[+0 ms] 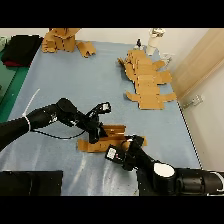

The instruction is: Fold the box.

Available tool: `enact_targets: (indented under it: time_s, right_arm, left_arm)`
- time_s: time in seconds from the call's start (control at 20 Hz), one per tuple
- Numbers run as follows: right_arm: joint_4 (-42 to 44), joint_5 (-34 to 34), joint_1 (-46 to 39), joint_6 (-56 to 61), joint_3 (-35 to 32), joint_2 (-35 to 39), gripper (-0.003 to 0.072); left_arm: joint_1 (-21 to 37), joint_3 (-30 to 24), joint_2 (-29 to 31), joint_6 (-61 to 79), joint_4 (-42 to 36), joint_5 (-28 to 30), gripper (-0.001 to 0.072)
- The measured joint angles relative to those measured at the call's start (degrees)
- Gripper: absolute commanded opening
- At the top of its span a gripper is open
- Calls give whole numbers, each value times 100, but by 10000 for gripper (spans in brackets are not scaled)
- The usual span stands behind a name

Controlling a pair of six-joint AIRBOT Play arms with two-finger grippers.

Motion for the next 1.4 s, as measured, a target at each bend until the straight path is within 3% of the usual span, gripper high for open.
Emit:
enact_targets:
  time_s: [0.25,0.45,0.75,1.1,1.4]
  right_arm:
    - [131,323,-474,-470,-221,481,714]
    - [828,949,-1303,-1589,-273,625,714]
    - [3276,1853,-3136,-4924,-286,669,713]
    - [6677,1838,-4854,-9071,-144,35,713]
    - [7597,1325,-5362,-10441,260,-874,712]
  left_arm:
    - [0,0,0,0,2,-2,13]
    - [0,0,0,0,2,-2,13]
    - [0,0,0,0,2,-2,13]
    - [0,2,0,0,2,-4,13]
    - [7,0,0,-2,9,-9,13]
